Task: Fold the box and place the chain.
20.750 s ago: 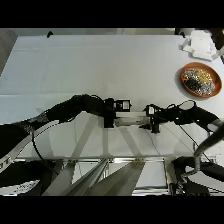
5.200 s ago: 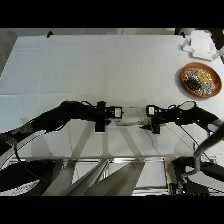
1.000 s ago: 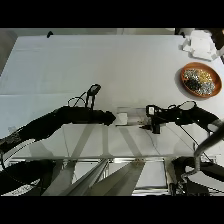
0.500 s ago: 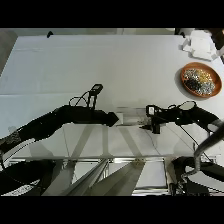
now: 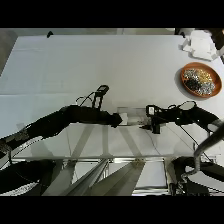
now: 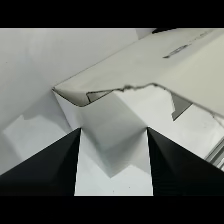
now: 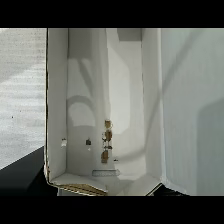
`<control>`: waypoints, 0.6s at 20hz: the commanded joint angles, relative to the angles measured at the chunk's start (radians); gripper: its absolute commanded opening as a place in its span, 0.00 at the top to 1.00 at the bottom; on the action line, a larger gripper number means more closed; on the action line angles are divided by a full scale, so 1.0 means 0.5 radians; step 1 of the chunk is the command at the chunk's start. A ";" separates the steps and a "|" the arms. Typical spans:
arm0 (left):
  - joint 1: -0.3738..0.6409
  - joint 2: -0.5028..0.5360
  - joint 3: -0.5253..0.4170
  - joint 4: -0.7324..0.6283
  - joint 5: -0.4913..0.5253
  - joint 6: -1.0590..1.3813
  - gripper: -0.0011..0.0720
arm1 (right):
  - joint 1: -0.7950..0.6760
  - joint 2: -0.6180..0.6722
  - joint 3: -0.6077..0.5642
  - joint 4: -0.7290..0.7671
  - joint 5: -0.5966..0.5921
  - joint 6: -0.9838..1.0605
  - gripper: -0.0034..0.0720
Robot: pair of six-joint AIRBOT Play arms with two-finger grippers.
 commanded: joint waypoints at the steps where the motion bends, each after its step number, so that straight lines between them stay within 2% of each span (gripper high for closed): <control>1: -0.011 -0.061 0.074 0.165 0.037 -0.204 0.37 | 0.001 0.002 0.001 0.000 0.001 0.000 0.40; 6: -0.087 -0.077 0.143 0.497 0.043 -0.578 0.37 | 0.001 0.002 0.001 0.000 0.001 0.000 0.40; 12: -0.150 -0.249 0.372 0.680 0.248 -0.956 0.37 | 0.001 0.002 0.001 0.000 0.001 0.000 0.40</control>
